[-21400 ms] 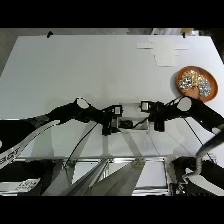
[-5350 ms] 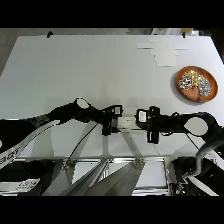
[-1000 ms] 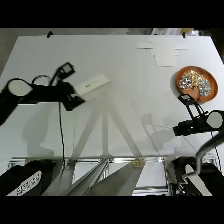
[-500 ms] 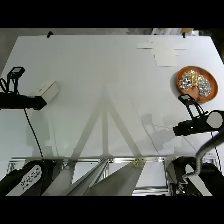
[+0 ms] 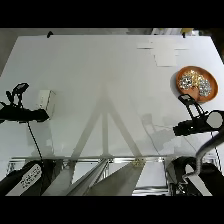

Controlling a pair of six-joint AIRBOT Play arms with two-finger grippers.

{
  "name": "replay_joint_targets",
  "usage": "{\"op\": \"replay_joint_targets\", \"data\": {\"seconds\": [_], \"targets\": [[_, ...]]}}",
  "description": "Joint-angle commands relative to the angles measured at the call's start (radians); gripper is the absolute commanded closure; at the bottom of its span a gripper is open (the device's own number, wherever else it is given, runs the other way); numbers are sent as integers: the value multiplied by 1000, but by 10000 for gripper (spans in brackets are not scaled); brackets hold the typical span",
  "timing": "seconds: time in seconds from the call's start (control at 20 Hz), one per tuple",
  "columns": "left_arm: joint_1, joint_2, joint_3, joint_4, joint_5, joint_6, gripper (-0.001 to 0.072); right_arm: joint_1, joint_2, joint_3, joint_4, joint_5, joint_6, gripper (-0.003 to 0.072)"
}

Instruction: Fold the box and place the chain.

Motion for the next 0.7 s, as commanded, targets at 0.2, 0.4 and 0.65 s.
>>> {"op": "replay_joint_targets", "data": {"seconds": [0.2, 0.4, 0.65], "targets": [[0, 240, -8, 7, -71, -4, 13, 0, 0, -1, 0, 0, 0, 670], [-41, 505, -8, 11, -174, -4, 16, 0, 0, -1, 0, 0, 0, 670], [-157, 653, -8, 12, -414, -3, 700, 0, 0, -1, 0, 0, 0, 670]]}}
